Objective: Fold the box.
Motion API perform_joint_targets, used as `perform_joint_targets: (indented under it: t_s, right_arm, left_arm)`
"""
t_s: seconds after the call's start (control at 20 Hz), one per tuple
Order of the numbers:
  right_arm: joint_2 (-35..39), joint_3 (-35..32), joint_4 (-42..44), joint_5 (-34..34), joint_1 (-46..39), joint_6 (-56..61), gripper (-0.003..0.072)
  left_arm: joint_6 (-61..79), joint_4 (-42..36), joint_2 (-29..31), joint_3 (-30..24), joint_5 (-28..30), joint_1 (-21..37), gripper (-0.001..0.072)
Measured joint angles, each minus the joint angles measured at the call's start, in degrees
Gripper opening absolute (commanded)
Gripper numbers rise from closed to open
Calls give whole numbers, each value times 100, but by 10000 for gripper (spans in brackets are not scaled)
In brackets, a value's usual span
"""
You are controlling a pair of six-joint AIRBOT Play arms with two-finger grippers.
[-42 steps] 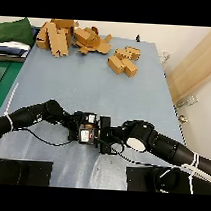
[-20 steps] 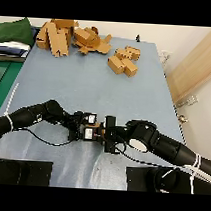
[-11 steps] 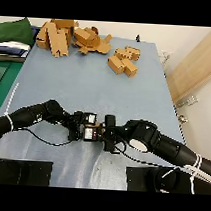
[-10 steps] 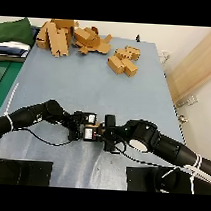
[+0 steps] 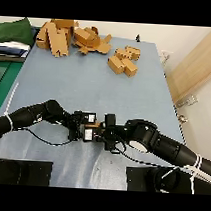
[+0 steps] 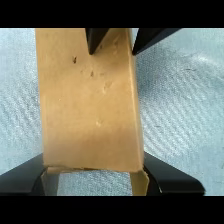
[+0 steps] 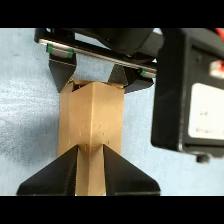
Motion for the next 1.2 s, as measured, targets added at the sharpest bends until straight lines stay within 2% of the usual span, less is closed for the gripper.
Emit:
perform_joint_targets:
  t_s: [0.65, 0.7, 0.95, 1.0, 1.05, 1.2]
  right_arm:
    - [-52, 118, -101, 149, -4, 98, 219]
    - [-83, 92, -101, 173, -7, 101, 164]
    - [-203, 0, 66, 179, -2, 114, 169]
    - [-210, -4, 192, 199, -9, 111, 237]
    - [-221, -9, 332, 260, -7, 114, 366]
    - [-229, -13, 527, 374, -7, 107, 380]
  left_arm:
    - [9, 4, 0, 0, -28, -2, 266]
    - [11, 2, 0, 0, -28, -2, 266]
    - [9, 4, -2, 0, -22, -2, 266]
    - [9, 4, -2, 0, -22, -2, 266]
    - [20, 4, 0, 0, -28, -2, 266]
    - [33, 17, -2, 0, -52, -2, 266]
